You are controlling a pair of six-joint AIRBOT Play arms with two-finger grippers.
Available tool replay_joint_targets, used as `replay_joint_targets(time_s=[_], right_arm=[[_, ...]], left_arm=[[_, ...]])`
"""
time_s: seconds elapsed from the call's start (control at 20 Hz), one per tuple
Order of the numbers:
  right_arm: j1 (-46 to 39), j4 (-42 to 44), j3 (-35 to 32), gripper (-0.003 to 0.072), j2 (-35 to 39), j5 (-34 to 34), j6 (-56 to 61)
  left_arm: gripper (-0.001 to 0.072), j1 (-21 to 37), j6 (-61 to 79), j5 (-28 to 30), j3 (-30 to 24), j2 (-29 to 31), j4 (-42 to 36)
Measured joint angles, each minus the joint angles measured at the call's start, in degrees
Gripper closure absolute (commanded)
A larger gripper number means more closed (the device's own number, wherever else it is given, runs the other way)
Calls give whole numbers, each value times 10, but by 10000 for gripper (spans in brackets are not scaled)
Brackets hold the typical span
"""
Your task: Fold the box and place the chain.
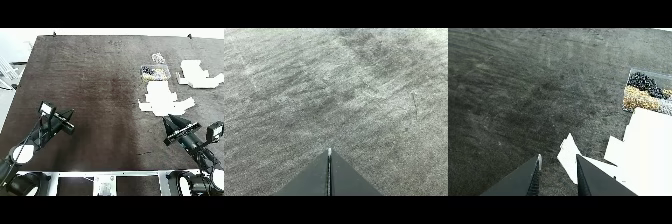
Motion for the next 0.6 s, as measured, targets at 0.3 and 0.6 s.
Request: replay_joint_targets(time_s=[0.3, 0.6], right_arm=[[0, 6, -2, 374, 0, 0, 0], [-9, 21, 17, 298, -32, -117, 8]], left_arm=[[688, 0, 0, 0, -1, 0, 0], [688, 0, 0, 0, -1, 0, 0]])
